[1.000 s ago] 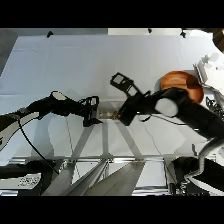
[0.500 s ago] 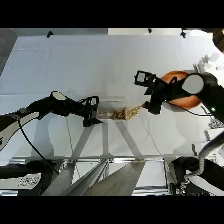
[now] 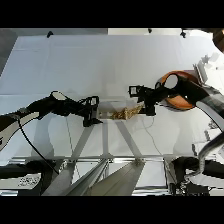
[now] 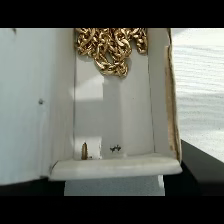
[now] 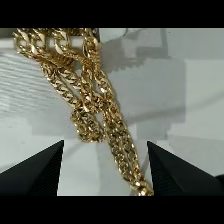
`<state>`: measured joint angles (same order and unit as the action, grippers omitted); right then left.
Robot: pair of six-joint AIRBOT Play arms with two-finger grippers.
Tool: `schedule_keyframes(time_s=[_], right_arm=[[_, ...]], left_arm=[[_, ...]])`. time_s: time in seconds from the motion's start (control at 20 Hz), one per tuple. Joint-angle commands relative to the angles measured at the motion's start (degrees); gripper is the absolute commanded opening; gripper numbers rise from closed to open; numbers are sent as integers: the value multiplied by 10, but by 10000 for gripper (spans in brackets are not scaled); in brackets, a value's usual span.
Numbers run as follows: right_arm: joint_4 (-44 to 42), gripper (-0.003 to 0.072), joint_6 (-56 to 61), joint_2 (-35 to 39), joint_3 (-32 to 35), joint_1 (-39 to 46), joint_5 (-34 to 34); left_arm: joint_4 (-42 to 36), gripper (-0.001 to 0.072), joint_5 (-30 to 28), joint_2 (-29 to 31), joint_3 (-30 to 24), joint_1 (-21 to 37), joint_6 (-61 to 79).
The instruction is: Fold the box and place the chain.
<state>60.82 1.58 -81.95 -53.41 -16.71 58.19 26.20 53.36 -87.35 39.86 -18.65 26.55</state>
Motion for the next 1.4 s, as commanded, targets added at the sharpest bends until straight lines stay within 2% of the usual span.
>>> schedule_keyframes(time_s=[0.0, 0.3, 0.35, 0.4, 0.55, 0.8, 1.15, 1.35], right_arm=[[-17, 580, -38, -30, 0, -13, -22], [-9, 570, -18, -68, 0, -28, -51], [-3, 482, -7, -70, 0, -28, -49], [9, 320, 6, -70, 0, -29, -44], [45, 14, 18, -69, 0, -37, -15], [49, 12, 95, -35, 0, -54, -3], [55, 12, 199, 104, 0, -59, -1], [53, 12, 282, 164, -12, -81, 32]], left_arm=[[0, 213, 0, 0, 0, 0, 0], [0, 213, 0, 0, 0, 0, 0], [0, 213, 0, 0, 0, 0, 0], [0, 213, 0, 0, 0, 0, 0], [0, 213, 0, 0, 0, 0, 0], [0, 213, 0, 0, 0, 0, 0], [0, 213, 0, 0, 0, 0, 0], [0, 213, 0, 0, 0, 0, 0]])
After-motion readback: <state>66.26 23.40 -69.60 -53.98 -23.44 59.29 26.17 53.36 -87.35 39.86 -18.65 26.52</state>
